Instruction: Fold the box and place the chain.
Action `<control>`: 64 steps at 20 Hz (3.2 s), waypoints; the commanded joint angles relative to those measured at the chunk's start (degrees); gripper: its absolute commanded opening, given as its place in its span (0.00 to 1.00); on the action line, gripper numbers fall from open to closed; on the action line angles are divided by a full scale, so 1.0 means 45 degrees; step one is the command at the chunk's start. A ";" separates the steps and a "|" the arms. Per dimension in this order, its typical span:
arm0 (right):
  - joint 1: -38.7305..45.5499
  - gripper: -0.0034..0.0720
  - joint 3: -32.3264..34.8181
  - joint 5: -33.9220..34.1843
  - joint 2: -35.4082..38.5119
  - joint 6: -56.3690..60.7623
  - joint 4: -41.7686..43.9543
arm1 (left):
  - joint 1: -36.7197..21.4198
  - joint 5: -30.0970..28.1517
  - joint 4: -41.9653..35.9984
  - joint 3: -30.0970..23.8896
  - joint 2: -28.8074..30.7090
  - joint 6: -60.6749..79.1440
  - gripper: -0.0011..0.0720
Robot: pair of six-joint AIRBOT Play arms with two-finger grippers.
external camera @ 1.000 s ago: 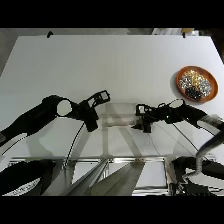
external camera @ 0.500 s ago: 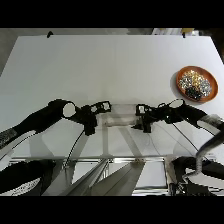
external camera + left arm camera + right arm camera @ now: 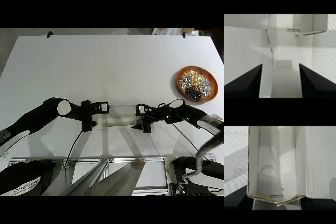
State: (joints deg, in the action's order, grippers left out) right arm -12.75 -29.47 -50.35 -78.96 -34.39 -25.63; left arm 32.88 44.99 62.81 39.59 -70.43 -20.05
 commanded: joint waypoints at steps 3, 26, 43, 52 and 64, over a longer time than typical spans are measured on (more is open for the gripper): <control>0.0005 0.57 -0.0010 0.0000 0.0010 0.0005 0.0000 | -0.0262 0.0092 -0.1656 -0.0005 -0.0199 0.3007 0.71; 0.0005 0.57 -0.0010 0.0000 0.0010 0.0005 0.0000 | 0.0131 -0.0214 -0.3687 -0.0005 -0.0894 0.4172 0.28; 0.0005 0.57 -0.0010 0.0005 0.0010 0.0005 0.0000 | 0.0665 -0.1336 -0.5022 -0.0005 -0.1321 0.4167 0.29; 0.0005 0.57 -0.0010 0.0000 0.0010 0.0005 0.0000 | 0.1049 -0.1617 -0.5566 -0.0005 -0.1316 0.4114 0.51; 0.0005 0.57 -0.0010 0.0000 0.0010 0.0005 0.0000 | 0.0219 0.0136 -0.2569 -0.0005 0.0699 -0.1141 0.19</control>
State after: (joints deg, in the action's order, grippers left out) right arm -12.73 -29.50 -50.33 -78.96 -34.39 -25.65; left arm 35.53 42.44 45.63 39.59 -71.33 -15.68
